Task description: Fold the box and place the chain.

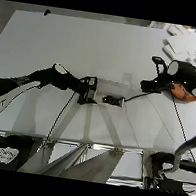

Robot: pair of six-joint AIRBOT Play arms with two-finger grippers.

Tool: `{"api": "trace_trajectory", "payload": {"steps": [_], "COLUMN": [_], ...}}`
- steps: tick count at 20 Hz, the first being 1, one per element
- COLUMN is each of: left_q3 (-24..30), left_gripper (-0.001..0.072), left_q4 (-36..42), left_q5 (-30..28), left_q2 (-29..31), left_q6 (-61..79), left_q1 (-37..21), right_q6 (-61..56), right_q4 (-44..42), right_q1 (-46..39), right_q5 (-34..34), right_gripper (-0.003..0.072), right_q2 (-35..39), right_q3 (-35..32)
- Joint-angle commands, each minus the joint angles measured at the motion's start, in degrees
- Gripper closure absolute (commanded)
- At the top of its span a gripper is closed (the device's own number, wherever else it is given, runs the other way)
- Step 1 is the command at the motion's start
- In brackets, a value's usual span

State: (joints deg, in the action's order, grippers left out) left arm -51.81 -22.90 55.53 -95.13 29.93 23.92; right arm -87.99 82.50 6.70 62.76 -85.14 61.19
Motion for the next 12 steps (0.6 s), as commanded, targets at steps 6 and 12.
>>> {"api": "trace_trajectory", "payload": {"steps": [6, 12], "left_q3": [0.02, 0.0], "left_gripper": [0.0622, 0.0622], "left_q4": [-0.02, -0.02], "left_q5": [-0.02, -0.02], "left_q2": [0.04, 0.04], "left_q6": [0.02, 0.02], "left_q1": [-0.02, -0.02], "right_q6": [-5.05, -5.27], "right_q4": [2.8, 3.04], "right_q1": [0.09, 1.66], "right_q5": [-0.85, -1.44], "right_gripper": [0.0399, 0.0421], "right_q2": [-2.1, -4.02], "right_q3": [-0.33, -0.33]}}
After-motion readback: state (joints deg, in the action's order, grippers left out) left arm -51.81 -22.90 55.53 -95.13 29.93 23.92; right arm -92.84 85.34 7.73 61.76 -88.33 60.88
